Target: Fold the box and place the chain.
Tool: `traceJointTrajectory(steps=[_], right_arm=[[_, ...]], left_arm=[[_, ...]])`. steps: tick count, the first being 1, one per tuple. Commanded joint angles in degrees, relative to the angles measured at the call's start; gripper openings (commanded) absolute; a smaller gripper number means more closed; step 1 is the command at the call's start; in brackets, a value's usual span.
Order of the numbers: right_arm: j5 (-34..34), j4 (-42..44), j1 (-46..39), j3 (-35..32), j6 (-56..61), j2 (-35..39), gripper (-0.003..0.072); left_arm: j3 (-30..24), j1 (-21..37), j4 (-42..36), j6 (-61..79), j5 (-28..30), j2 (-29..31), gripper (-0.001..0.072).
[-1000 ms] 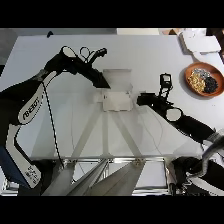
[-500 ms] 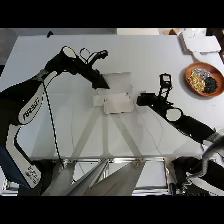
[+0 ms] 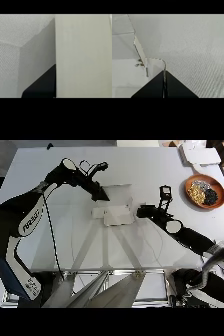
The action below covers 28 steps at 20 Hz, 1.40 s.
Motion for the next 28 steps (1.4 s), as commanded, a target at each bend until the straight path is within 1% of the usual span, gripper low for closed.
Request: traceJointTrajectory(steps=[1, 9, 10, 11, 12, 13, 15, 18, 21, 22, 24, 26, 28], right_arm=[[0.02, 0.02, 0.04, 0.0, 0.02, -0.02, 0.0017], [-0.46, 0.02, 0.04, 0.0, 0.02, -0.02, 0.0027], [-0.42, 0.04, 0.04, 0.0, 0.02, 0.0, 0.0127], [-0.46, 0.04, 0.04, 0.0, 0.02, 0.17, 0.0283], [-0.81, 0.04, 0.04, 0.02, 0.04, 0.57, 0.0403], [-1.4, 0.04, 0.04, 0.04, 0.02, 1.27, 0.042], [-3.19, 0.02, 0.04, 0.04, 0.0, 3.76, 0.042], [-6.12, 0.04, 0.04, 0.04, -0.33, 9.66, 0.042], [-8.24, 0.07, 0.02, 0.04, -4.26, 16.22, 0.0418], [-8.39, 0.35, 0.02, 0.04, -6.01, 18.03, 0.0417], [-9.25, 3.45, 0.02, 0.04, -10.62, 20.74, 0.0415], [-10.75, 11.32, -0.98, 0.04, -17.77, 21.81, 0.0415], [-10.86, 21.88, -4.09, 0.04, -25.86, 21.94, 0.0415]], left_arm=[[0.04, -0.02, -0.02, 0.04, 0.07, 0.04, 0.001], [0.04, -0.02, -0.02, -0.2, 0.04, 0.04, 0.0009], [0.04, -0.02, 0.0, -0.31, 0.02, 0.04, 0.0008], [0.04, -0.02, -0.22, -0.68, -0.02, 0.11, 0.0008], [0.04, 0.04, -0.22, -2.43, -0.02, 0.28, 0.0007], [0.04, 0.2, 0.04, -4.35, -0.22, 0.7, 0.0003], [0.04, 0.96, 0.63, -5.53, -2.08, 2.54, 0.0002], [0.04, 3.17, 3.15, -7.78, -4.44, 8.33, -0.0001], [-0.66, 7.13, 2.49, -9.01, -6.21, 14.32, -0.0004], [-2.32, 8.35, 2.12, -8.7, -6.25, 16.52, -0.0004], [-8.28, 9.99, 1.64, -6.05, -5.68, 21.22, -0.0004], [-17.09, 10.49, -1.27, -0.61, -3.93, 26.25, -0.0004], [-25.11, 9.99, -2.89, 4.59, -0.37, 29.97, 0.0]])
